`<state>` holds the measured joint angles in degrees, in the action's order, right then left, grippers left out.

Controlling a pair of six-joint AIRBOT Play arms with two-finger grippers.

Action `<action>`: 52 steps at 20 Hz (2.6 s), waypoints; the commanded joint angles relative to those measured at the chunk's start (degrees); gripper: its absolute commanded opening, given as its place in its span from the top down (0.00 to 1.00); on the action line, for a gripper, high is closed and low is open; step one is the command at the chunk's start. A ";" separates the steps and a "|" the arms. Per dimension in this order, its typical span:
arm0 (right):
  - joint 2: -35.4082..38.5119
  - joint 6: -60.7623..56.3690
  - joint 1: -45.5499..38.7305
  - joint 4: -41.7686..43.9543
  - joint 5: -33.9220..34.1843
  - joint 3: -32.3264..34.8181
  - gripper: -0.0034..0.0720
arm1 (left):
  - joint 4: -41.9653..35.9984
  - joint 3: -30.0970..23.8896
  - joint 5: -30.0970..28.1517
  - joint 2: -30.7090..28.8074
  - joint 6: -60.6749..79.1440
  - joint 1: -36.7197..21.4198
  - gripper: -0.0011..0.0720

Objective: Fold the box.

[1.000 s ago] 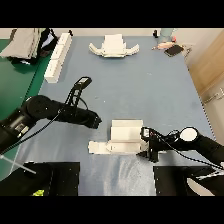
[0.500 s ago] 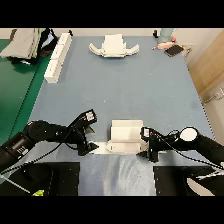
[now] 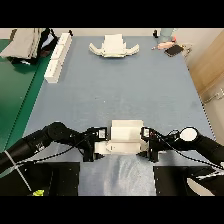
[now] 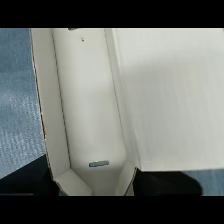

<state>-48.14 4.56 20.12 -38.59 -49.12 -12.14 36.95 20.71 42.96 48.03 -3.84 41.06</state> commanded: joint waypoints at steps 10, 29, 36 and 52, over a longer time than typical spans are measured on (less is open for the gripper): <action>-0.02 -0.02 -0.02 0.00 0.00 -0.04 0.28 | -6.12 0.70 -15.89 6.82 8.46 9.33 0.84; 0.00 -0.02 -0.02 0.00 0.00 -0.04 0.28 | -14.25 1.01 -15.52 8.04 8.35 12.87 0.16; 0.00 -0.02 0.00 0.00 0.00 -0.04 0.28 | -13.20 1.01 -18.03 7.63 6.67 12.72 0.51; 0.00 -0.02 -0.02 0.00 0.00 -0.04 0.28 | 35.93 -1.84 17.46 -35.06 -100.48 -2.99 0.96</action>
<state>-48.21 4.54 20.12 -38.59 -49.04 -12.16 69.87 20.53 55.33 18.09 -81.32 40.99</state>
